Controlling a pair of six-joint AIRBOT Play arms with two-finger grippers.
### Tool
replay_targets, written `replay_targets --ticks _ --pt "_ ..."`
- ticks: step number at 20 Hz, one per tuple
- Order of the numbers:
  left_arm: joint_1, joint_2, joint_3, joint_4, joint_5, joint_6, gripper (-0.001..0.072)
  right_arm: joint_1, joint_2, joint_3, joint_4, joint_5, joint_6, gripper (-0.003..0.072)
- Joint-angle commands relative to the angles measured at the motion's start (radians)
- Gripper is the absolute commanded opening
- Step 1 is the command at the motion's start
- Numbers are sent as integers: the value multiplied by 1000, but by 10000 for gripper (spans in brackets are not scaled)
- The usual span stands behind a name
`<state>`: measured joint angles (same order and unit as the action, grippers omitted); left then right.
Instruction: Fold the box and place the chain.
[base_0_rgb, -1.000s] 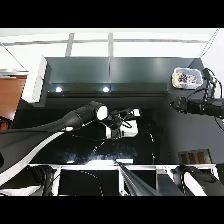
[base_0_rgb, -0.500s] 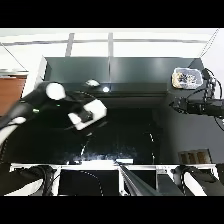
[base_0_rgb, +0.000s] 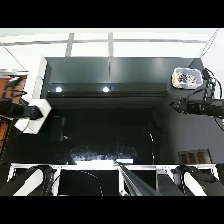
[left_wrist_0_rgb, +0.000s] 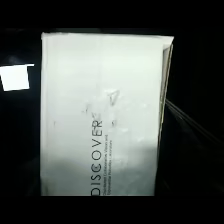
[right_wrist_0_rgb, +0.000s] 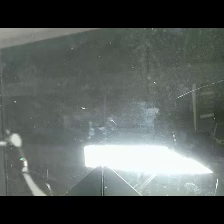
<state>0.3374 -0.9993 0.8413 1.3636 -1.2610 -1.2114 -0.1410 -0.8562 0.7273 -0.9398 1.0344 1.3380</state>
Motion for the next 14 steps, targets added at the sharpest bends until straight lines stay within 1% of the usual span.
replay_targets --ticks 1,4,5,7,9,12,14 --pt "162 14 -16 15 113 70 290 0 1 0 0 2 0 12" --pt "272 12 -17 -15 183 114 290 0 1 1 0 2 0 13" --pt "308 12 -25 -50 207 154 290 0 1 0 0 1 0 13" --pt "349 10 -52 -119 261 261 290 0 1 0 0 0 1 13" --pt "356 -7 -76 -155 318 344 290 0 1 1 0 -3 1 13" --pt "339 -84 -78 -240 355 431 290 0 1 0 0 -7 8 13" --pt "322 -136 -78 -247 394 430 291 0 1 0 0 -8 10 13"
